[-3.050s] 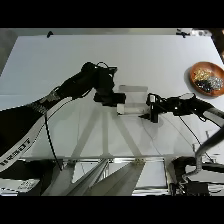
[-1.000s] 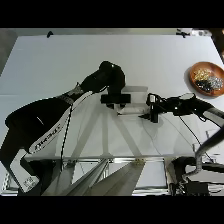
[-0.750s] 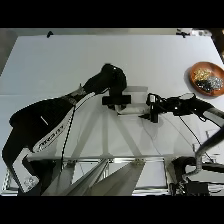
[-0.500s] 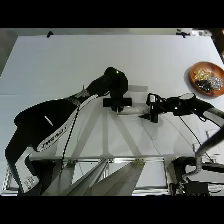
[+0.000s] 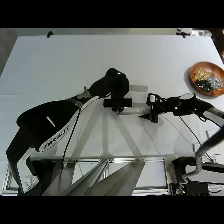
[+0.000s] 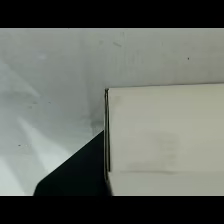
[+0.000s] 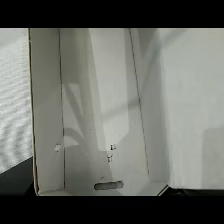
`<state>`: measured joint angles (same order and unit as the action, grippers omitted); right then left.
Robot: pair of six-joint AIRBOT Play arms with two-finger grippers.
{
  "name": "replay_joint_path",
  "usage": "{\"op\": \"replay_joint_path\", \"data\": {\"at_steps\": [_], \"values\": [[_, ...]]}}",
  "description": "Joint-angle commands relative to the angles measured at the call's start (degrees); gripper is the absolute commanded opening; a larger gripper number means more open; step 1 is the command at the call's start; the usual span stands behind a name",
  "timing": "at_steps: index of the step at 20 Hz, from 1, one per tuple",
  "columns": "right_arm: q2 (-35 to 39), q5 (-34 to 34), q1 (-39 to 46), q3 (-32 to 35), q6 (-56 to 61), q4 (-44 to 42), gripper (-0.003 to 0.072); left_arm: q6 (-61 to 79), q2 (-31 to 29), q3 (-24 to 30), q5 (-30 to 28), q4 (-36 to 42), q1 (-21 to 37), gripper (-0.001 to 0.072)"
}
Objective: Fold the box and place the chain.
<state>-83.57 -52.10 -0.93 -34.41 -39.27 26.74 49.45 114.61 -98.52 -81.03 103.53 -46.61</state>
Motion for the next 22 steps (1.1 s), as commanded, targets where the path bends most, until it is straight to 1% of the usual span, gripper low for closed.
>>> {"op": "replay_joint_path", "data": {"at_steps": [1, 4, 5, 6, 14, 15, 16, 18, 19, 22], "values": [[0.00, 0.07, -0.07, 0.02, -0.04, -0.02, 0.0438, 0.02, -0.04, -0.07, -0.17, -0.31, -0.02, 0.0158], [0.00, 0.07, -0.07, 0.02, -0.04, 0.00, 0.0438, 0.15, -0.04, -0.07, -0.07, -0.52, -0.02, 0.0146], [0.00, 0.07, -0.07, 0.02, -0.04, 0.00, 0.0438, 0.22, -0.04, -0.07, 0.02, -0.63, -0.04, 0.0048], [0.00, 0.07, -0.07, 0.02, -0.04, 0.00, 0.0438, 0.24, -0.04, -0.07, 0.20, -0.74, -0.04, 0.0010], [0.00, 0.07, -0.07, 0.02, -0.04, 0.00, 0.0438, 0.59, -0.24, -0.07, 0.55, -0.92, -0.26, 0.0014], [0.00, 0.09, -0.07, 0.02, -0.04, 0.00, 0.0438, 2.14, -0.55, -0.07, -0.07, -0.26, -0.13, 0.0020], [0.00, 0.07, -0.07, 0.02, -0.04, 0.00, 0.0438, 3.69, -0.96, -0.07, -0.92, -0.22, 0.09, 0.0056], [0.00, 0.07, -0.07, 0.02, -0.04, 0.00, 0.0438, 4.76, -1.95, -0.07, -3.04, -0.37, 0.61, 0.0197], [0.00, 0.07, -0.07, 0.02, -0.04, 0.00, 0.0438, 4.74, -2.32, -0.07, -3.17, -0.50, 0.92, 0.0219], [0.00, 0.07, -0.07, 0.02, -0.04, 0.00, 0.0438, 4.55, -2.73, -0.07, -2.93, -0.50, 0.98, 0.0219]]}}
